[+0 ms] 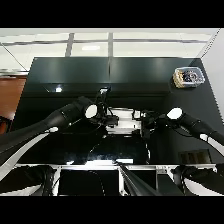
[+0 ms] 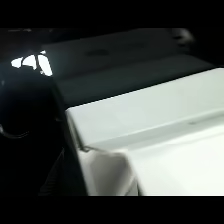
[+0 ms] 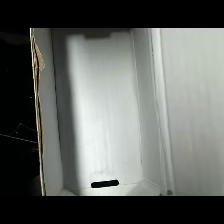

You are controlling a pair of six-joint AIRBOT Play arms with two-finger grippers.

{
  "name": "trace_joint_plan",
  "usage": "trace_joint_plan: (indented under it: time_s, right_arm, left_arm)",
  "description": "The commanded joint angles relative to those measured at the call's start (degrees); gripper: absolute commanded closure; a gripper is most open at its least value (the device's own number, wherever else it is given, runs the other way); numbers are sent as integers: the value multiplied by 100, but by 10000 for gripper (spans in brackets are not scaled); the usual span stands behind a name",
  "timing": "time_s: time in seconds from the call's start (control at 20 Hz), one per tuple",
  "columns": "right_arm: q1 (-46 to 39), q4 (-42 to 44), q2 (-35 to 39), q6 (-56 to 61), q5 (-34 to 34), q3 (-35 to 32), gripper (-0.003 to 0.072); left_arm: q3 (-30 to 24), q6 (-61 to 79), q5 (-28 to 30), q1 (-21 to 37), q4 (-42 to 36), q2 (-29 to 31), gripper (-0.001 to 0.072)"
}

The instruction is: Fold the box and place the chain.

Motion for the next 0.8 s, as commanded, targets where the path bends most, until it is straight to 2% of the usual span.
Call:
trace_joint_plan:
  time_s: [0.0, 0.15, 0.35, 0.6, 0.7, 0.75]
  right_arm:
    - [4, -4, -2, 0, 7, 2, 583]
    - [4, -4, -2, 0, 7, 2, 583]
    - [4, -4, -2, 0, 7, 0, 583]
    - [4, -7, -2, 0, 7, 0, 583]
    - [4, -7, -2, 0, 7, 0, 583]
    - [4, -7, -2, 0, 7, 0, 583]
  left_arm:
    - [74, -673, -229, -68, 501, -68, 225]
    - [599, -691, -968, -70, 581, -468, 225]
    - [1303, -973, -1659, -186, 732, -1008, 225]
    - [1355, -1338, -1475, -306, 752, -1134, 227]
    - [1355, -1335, -1534, -304, 754, -1204, 539]
    - [1355, -1335, -1537, -306, 750, -1224, 551]
